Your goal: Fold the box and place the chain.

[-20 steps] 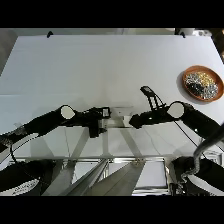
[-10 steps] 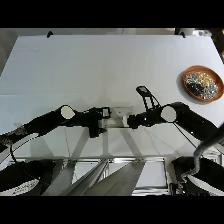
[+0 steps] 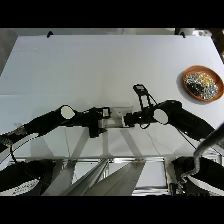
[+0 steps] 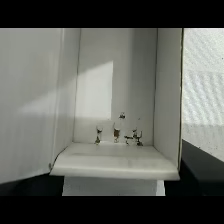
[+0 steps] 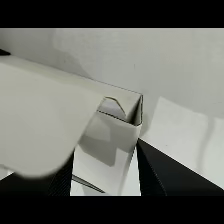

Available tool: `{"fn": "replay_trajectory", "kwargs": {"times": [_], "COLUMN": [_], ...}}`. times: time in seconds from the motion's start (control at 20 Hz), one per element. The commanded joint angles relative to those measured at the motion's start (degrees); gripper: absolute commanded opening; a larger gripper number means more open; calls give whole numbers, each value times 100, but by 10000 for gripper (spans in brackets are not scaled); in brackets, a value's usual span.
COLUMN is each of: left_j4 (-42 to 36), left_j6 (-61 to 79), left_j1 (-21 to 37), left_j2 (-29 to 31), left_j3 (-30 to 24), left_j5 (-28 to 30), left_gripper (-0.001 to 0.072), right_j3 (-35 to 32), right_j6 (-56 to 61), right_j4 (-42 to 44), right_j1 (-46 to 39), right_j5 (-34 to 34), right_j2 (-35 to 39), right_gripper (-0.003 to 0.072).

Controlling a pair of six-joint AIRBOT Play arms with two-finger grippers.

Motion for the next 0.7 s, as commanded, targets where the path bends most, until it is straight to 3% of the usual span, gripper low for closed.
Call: {"fn": "replay_trajectory", "kwargs": {"times": [0.0, 0.65], "left_j4": [0, 0], "left_j6": [0, 0], "left_j1": [2, 2], "left_j2": [0, 0], "left_j3": [-4, -4], "left_j5": [-11, -13], "left_gripper": [207, 207], "right_j3": [343, 459], "right_j6": [509, 2398], "right_j4": [-168, -1204], "right_j1": [203, 507], "right_j5": [323, 284], "right_j2": [-450, -767], "right_gripper": [410, 408]}}
